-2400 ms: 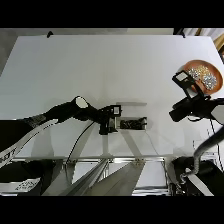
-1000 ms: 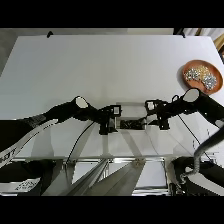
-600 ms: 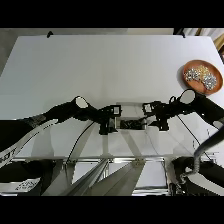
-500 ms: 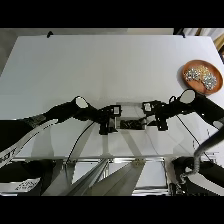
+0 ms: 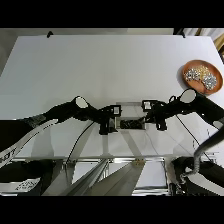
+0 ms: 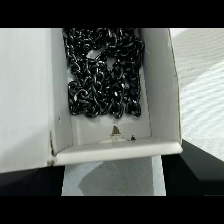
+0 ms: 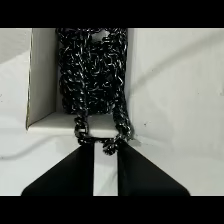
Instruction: Fold the box and place the chain.
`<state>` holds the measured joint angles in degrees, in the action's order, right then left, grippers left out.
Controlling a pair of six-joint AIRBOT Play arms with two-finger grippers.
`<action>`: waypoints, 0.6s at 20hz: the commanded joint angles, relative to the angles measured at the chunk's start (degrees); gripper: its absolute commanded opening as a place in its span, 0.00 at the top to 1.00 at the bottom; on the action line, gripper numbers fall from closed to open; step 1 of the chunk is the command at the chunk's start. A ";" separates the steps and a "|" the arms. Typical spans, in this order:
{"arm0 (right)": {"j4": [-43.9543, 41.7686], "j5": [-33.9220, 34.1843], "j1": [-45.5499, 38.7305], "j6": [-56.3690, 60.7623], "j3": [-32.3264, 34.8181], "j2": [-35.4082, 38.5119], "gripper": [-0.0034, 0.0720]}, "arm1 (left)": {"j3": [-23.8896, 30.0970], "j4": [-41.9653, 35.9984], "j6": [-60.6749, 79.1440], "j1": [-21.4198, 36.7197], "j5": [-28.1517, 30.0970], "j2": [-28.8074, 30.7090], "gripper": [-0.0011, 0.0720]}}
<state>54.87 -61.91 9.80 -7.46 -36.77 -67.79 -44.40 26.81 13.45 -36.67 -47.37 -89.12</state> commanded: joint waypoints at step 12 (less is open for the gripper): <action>4.37 -7.56 0.07 6.75 0.00 0.07 0.93 | 0.00 0.02 0.02 0.02 0.02 0.04 0.53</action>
<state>55.83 -67.61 9.85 -4.12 -36.80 -67.79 -44.40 26.81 13.39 -36.67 -47.37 -89.12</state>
